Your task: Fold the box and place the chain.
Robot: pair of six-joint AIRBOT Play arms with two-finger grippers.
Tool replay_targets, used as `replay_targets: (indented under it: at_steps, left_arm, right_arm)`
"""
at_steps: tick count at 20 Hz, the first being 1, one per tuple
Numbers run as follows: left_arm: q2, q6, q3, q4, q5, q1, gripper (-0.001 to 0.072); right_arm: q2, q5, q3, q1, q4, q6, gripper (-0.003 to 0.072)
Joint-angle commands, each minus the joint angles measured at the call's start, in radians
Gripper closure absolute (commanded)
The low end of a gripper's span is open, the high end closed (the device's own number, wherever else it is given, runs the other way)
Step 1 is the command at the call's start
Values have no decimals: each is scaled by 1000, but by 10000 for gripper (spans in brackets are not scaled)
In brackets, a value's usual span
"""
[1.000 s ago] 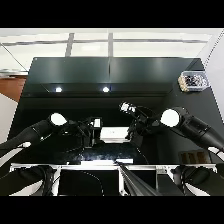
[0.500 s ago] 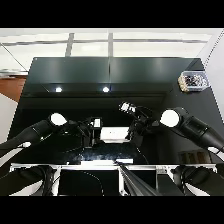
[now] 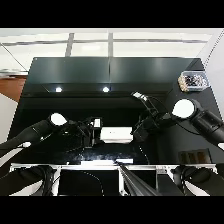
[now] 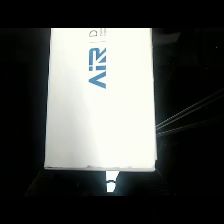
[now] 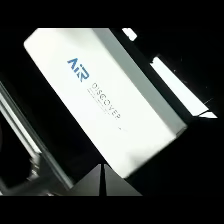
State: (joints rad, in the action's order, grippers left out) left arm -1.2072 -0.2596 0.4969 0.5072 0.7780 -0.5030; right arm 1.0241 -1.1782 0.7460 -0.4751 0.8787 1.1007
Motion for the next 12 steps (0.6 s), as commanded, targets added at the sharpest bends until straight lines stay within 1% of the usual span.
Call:
replay_targets:
  at_steps: [1,3,4,7,10,12]
  left_arm:
    - [-1,0,0,0,0,0,324]
    - [-1,0,0,0,0,0,325]
    - [-1,0,0,0,0,0,325]
    - [-1,0,0,0,0,0,324]
    - [-1,0,0,0,0,0,325]
    - [-1,0,0,0,0,0,324]
  right_arm:
    - [13,138,-105,37,-341,59,659]
    - [46,177,-141,37,-468,27,659]
    - [66,175,-144,36,-494,9,659]
    - [122,176,-144,36,-493,9,658]
    - [181,177,-145,-4,-478,9,658]
    - [212,200,-145,-25,-473,10,657]
